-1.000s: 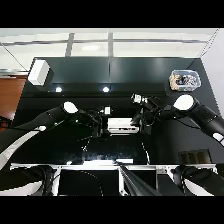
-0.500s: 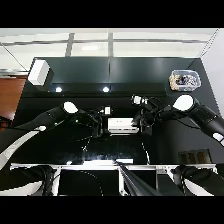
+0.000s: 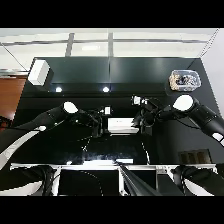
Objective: Fold the box and place the chain.
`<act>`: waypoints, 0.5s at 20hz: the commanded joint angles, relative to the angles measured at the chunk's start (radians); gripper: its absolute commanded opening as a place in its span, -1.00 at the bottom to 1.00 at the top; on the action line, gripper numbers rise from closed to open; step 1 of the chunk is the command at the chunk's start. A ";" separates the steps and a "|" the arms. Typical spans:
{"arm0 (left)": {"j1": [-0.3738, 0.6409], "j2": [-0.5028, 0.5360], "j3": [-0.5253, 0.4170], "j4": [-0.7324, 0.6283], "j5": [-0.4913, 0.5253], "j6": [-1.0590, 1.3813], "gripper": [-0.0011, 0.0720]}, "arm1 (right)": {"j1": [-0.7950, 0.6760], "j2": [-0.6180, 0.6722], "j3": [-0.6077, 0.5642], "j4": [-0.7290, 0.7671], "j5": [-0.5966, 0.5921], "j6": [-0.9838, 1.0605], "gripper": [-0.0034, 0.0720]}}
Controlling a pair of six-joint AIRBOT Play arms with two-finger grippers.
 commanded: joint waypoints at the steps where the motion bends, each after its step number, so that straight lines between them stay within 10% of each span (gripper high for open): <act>1: 0.000 0.000 0.000 0.000 0.000 0.001 0.22 | 0.001 -0.005 -0.004 0.000 -0.001 0.000 -0.36; 10: 0.000 0.000 0.000 0.000 0.000 0.001 0.22 | 0.001 -0.013 -0.007 -0.015 -0.007 0.004 -0.36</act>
